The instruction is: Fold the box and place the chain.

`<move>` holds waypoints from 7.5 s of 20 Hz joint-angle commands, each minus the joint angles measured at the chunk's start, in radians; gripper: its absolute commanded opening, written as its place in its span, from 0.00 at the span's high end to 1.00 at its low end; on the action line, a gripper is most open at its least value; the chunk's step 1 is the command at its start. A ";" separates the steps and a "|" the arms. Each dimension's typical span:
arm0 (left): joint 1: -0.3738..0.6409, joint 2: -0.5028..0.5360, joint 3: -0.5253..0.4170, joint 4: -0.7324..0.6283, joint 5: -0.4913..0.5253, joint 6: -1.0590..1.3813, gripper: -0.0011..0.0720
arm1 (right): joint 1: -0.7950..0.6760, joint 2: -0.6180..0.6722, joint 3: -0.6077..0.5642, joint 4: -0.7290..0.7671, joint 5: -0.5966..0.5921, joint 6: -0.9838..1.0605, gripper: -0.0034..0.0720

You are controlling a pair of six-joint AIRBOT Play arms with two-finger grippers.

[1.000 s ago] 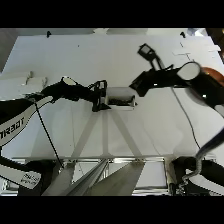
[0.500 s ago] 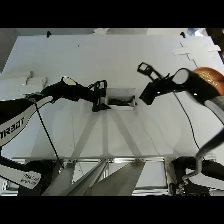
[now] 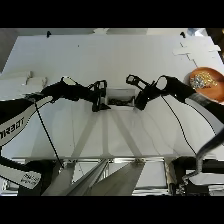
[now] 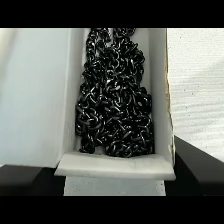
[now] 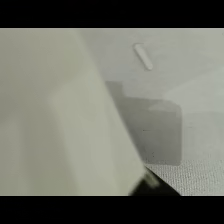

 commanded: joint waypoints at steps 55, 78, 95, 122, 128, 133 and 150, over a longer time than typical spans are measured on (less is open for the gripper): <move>-0.001 -0.001 0.000 0.000 0.001 0.001 0.54 | -0.087 0.019 0.125 0.605 0.232 -0.339 0.41; -0.001 -0.001 0.000 0.000 0.001 0.001 0.54 | -0.007 0.032 0.125 0.491 0.210 -0.530 0.37; -0.001 -0.001 0.000 0.000 0.001 0.001 0.54 | 0.029 0.034 0.125 0.377 0.068 -0.468 0.51; -0.001 -0.001 0.000 0.000 0.001 0.001 0.54 | 0.045 0.069 0.124 0.444 0.227 -0.420 0.15; -0.001 -0.001 0.000 0.000 0.001 0.000 0.54 | 0.045 0.068 0.124 0.445 0.090 -0.420 0.47; -0.001 -0.001 0.000 0.000 0.001 0.000 0.54 | 0.050 0.068 0.124 0.351 0.082 -0.380 0.58; -0.001 -0.001 0.000 0.000 0.001 0.001 0.54 | 0.097 0.013 0.123 0.260 0.080 -0.292 0.33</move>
